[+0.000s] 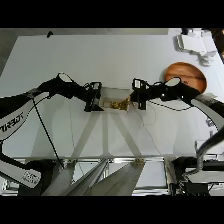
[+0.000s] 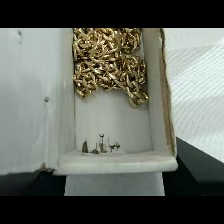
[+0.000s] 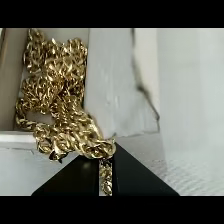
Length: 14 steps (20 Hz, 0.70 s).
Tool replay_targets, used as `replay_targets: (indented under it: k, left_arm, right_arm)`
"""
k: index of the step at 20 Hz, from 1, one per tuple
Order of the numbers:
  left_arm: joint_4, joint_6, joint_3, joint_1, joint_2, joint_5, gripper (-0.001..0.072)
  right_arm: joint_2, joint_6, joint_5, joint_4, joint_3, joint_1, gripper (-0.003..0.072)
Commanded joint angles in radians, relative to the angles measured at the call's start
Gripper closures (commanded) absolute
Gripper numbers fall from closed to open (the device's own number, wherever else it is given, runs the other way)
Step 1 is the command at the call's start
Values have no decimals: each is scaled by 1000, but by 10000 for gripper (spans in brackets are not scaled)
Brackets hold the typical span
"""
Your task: Fold the box and place the chain.
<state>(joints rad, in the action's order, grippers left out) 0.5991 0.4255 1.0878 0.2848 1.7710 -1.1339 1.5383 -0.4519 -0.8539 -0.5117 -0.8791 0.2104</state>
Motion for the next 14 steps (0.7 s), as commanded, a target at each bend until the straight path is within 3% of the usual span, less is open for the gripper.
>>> replay_targets:
  k: [1, 7, 14]
  left_arm:
    - [0, 0, 0, -1, 0, 0, 450]
    - [0, 0, 0, -1, 0, 0, 450]
    - [0, 1, 0, -1, 0, 0, 450]
  right_arm:
    - [4, -3, -1, -76, 0, 0, 678]
    - [-21, 273, 1, -221, 0, 0, 679]
    - [-203, 544, -51, -313, 0, 44, 679]
